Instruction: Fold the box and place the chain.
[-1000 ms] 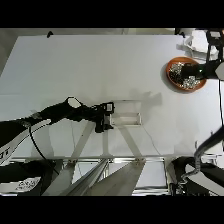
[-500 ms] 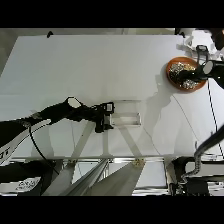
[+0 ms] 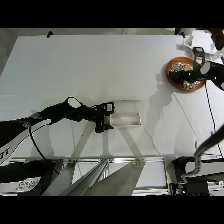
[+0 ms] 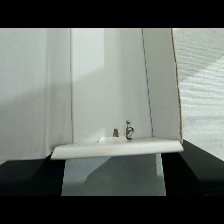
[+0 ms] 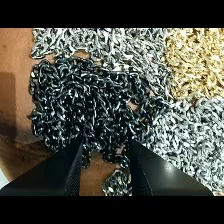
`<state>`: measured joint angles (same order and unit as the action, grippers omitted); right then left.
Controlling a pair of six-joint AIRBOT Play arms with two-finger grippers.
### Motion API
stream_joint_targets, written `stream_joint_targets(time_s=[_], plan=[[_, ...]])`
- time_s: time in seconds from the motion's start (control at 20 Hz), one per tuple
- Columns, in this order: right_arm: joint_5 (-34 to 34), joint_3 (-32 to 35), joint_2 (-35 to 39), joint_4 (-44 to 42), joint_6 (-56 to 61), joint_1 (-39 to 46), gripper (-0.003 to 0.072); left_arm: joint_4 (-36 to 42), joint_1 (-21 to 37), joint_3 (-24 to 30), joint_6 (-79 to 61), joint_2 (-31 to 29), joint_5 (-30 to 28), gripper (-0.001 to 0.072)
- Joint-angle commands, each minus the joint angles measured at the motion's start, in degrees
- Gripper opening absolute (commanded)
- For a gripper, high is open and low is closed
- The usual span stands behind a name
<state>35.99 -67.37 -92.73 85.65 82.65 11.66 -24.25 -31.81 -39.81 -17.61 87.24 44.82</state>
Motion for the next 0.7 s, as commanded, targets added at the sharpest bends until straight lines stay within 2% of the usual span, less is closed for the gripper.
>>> stream_joint_targets(time_s=[0.0, 0.05, 0.1, 0.35, 0.4, 0.65], plan=[[-1.3, -0.1, -0.5, -0.6, -0.2, 0.0, 0.0266, 0.0, 0.0, 0.0, 0.0, 0.0, 0.0, 0.0321], [-1.6, -0.1, -0.5, -0.6, -0.2, 0.0, 0.0213, 0.0, 0.0, 0.0, 0.0, 0.0, 0.0, 0.0321], [-1.9, -0.1, -0.5, -0.6, -0.2, 0.0, 0.0196, 0.0, 0.0, 0.0, 0.0, 0.0, 0.0, 0.0321], [-2.3, -0.1, -0.5, -0.4, -0.2, 0.0, 0.0147, 0.0, 0.0, 0.0, 0.0, 0.0, 0.0, 0.0321], [-2.3, -0.1, -0.5, -0.4, -0.2, 0.0, 0.0091, 0.0, 0.0, 0.0, 0.0, 0.0, 0.0, 0.0321], [-2.1, -0.1, -2.1, -0.5, -0.2, 0.0, 0.0089, 0.0, 0.0, 0.0, 0.0, 0.0, 0.0, 0.0321]])
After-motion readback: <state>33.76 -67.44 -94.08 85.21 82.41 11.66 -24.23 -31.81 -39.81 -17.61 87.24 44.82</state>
